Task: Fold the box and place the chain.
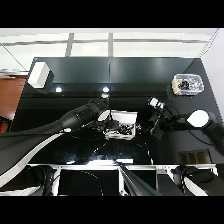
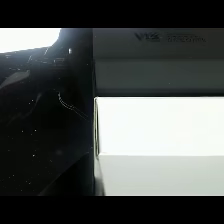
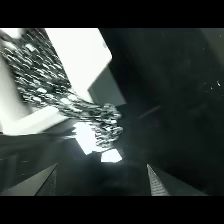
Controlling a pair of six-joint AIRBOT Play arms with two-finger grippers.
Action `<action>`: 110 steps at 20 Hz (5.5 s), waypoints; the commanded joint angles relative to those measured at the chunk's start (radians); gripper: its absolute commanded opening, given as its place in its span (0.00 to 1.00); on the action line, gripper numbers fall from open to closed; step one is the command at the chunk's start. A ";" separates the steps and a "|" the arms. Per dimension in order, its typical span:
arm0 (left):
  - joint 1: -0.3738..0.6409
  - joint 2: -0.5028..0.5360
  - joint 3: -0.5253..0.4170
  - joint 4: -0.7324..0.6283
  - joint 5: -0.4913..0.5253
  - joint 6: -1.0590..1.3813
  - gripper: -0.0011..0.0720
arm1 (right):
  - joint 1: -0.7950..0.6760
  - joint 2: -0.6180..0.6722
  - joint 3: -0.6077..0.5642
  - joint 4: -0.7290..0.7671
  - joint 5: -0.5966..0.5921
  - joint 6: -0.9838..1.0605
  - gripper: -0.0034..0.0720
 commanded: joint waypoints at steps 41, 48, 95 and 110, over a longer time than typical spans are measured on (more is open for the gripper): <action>0.001 0.000 0.000 0.000 0.000 0.000 0.06 | 0.064 -0.024 0.525 0.261 0.519 0.264 0.06; 0.001 0.000 0.000 -0.012 -0.001 0.000 0.06 | 0.101 -0.061 0.435 0.115 0.391 0.335 0.65; 0.497 0.159 -0.473 -0.983 0.166 2.630 0.99 | -0.095 -0.038 0.470 -0.194 0.470 0.610 0.65; 0.435 0.110 -0.421 -0.964 0.193 2.548 0.99 | -0.095 -0.039 0.470 -0.193 0.455 0.610 0.65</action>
